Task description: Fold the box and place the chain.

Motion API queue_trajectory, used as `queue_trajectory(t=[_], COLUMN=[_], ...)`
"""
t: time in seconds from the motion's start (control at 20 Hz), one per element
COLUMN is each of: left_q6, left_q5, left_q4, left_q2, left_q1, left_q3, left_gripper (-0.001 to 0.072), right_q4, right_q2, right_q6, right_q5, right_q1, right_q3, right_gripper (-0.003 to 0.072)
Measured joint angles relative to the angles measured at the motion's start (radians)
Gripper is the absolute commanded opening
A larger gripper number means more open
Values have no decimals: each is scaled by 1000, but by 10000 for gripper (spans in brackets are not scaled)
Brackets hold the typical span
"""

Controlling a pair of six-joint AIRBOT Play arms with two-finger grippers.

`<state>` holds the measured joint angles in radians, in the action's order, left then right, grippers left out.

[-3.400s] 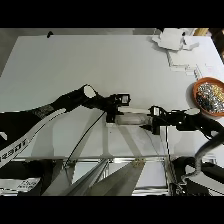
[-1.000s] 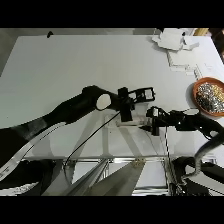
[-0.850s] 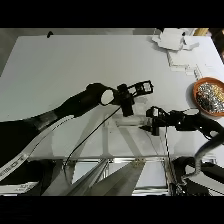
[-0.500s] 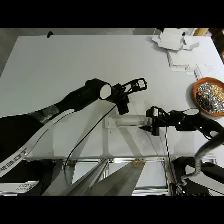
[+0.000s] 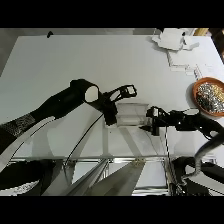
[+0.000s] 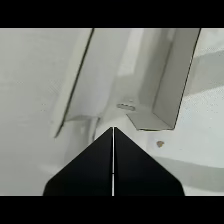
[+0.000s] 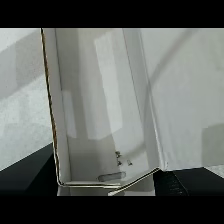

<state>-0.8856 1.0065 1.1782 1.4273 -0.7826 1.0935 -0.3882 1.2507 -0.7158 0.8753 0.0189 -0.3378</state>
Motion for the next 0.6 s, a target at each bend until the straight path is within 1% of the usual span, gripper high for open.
queue_trajectory(t=[0.2, 0.25, 0.35, 0.4, 0.45, 0.5, 0.6], left_q6=[68, 93, 164, 210, 264, 314, 408], left_q5=[-11, -10, -9, -12, -19, -32, -67], left_q4=[-39, -44, -50, -53, -55, -57, -64], left_q2=[-7, -8, -9, -9, -9, -9, -9], left_q1=[41, 55, 78, 87, 95, 101, 109], left_q3=[-98, -113, -133, -141, -148, -156, -167], left_gripper=[7, 35, 184, 292, 366, 397, 397], right_q4=[0, 0, 0, 0, 0, 0, 0], right_q2=[0, 0, 0, 0, 0, 0, 0], right_q6=[0, 0, 0, 0, 0, 0, 0], right_q5=[0, 0, 0, 0, 0, 0, 0], right_q1=[0, 0, 0, 0, 0, 0, 0], right_q3=[0, 0, 0, 0, 0, 0, 0], right_gripper=[415, 415, 415, 415, 415, 415, 415])
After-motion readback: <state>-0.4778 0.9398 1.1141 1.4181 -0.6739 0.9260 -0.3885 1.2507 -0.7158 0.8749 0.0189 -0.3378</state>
